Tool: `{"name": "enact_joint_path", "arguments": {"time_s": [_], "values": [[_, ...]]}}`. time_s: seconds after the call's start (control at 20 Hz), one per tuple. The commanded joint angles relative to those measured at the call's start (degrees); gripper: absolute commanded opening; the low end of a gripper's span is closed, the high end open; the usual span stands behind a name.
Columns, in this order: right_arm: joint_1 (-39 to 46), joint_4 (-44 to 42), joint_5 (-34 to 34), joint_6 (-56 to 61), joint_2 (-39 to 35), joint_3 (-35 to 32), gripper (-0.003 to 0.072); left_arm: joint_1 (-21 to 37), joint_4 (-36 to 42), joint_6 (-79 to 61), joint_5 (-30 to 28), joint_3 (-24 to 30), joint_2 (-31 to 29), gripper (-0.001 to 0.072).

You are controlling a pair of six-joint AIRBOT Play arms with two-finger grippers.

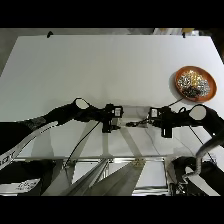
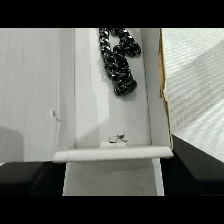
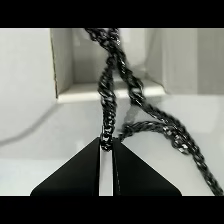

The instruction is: Fold the box and place the chain.

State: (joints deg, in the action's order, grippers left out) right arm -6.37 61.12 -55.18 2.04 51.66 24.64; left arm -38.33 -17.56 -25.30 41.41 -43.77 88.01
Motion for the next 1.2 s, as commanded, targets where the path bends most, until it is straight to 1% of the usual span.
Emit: {"name": "enact_joint_path", "arguments": {"time_s": [0.0,0.1,0.2,0.3,0.4,0.5,0.6,0.85,1.0,1.15], "values": [[0.0,1.77,0.04,10.58,-9.05,0.04,0.0014,0.02,0.0,-0.02,-0.02,0.02,-0.04,0.015],[0.0,-2.99,0.02,17.49,-14.71,0.17,0.0014,0.02,0.0,-0.02,0.0,0.02,-0.04,0.015],[0.0,-10.64,0.09,20.11,-18.8,0.17,0.0014,0.02,0.0,-0.02,-0.02,0.02,-0.04,0.015],[0.0,-20.63,0.11,20.68,-20.41,0.15,0.0014,0.02,0.0,-0.02,-0.02,0.02,-0.04,0.015],[0.0,-31.41,0.02,20.65,-20.22,0.15,0.0014,0.02,0.0,-0.02,-0.02,0.02,-0.04,0.015],[0.0,-38.36,1.25,20.61,-20.22,0.15,0.0014,0.02,0.0,-0.02,-0.02,0.02,-0.04,0.015],[0.0,-40.26,2.54,20.63,-20.22,0.13,0.0014,0.02,0.0,-0.02,-0.02,0.02,-0.04,0.015],[0.0,-39.78,2.32,20.61,-19.39,-1.7,0.0014,0.02,0.0,-0.02,0.0,0.02,-0.04,0.015],[-0.09,-39.89,2.29,20.39,-16.24,-2.45,0.0014,0.02,0.0,-0.02,-0.02,0.02,-0.04,0.015],[-4.31,-39.98,5.03,19.39,-12.83,-2.45,0.0015,0.02,0.0,-0.02,-0.02,0.02,-0.04,0.015]]}}
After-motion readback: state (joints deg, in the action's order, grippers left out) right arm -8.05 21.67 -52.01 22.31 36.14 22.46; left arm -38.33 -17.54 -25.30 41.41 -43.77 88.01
